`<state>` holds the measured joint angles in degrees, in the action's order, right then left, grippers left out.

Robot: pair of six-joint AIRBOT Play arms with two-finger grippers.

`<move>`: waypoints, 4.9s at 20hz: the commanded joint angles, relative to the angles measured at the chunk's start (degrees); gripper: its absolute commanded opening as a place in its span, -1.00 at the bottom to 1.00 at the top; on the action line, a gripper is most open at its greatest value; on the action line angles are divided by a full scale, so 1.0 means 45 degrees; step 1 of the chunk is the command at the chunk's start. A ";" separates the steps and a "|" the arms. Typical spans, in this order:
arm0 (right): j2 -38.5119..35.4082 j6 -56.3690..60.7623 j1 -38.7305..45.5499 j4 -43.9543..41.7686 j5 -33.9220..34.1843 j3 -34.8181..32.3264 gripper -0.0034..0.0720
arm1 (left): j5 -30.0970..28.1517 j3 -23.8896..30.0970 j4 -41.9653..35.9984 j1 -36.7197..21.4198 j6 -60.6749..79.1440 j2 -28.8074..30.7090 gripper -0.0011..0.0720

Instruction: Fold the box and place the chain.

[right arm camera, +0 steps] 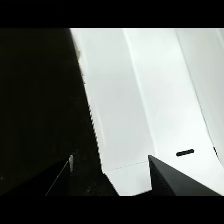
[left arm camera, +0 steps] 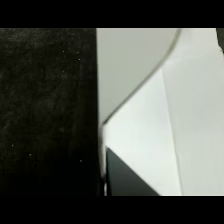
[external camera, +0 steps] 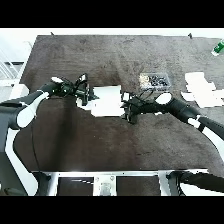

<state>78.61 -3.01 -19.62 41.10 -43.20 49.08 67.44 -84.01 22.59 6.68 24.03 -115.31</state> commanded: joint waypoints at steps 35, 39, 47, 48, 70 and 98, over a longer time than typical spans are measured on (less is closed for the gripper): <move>0.1919 -0.0486 -0.0165 -0.0034 0.2992 0.2147 0.67 | 0.0029 0.0005 -0.0165 -0.0015 -0.0005 -0.0010 -0.92; 0.1948 -0.0505 0.0121 -0.0024 0.2676 0.2351 0.73 | 0.0029 0.0005 -0.0165 -0.0015 -0.0005 -0.0010 -0.92; 0.2725 -0.0588 0.0840 -0.0039 0.0491 0.3521 0.73 | 0.0141 0.0005 -0.0165 -0.0015 -0.0005 -0.0010 -0.92; 0.2895 -0.0588 0.0962 -0.0039 0.0097 0.3745 0.73 | 0.0141 0.0005 -0.0165 -0.0015 -0.0005 -0.0010 -0.92; 0.5153 -0.0447 0.1676 -0.0044 -0.3725 0.6125 0.73 | 0.0155 0.0005 -0.0165 -0.0015 -0.0005 -0.0010 -0.92; 0.6591 -0.2827 0.1914 -0.2132 -0.4323 0.6139 0.73 | 0.0155 0.0005 -0.0165 -0.0015 -0.0005 -0.0010 -0.91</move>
<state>107.90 -14.37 -10.98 31.40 -61.84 76.66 68.14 -83.96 21.82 6.61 24.01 -115.37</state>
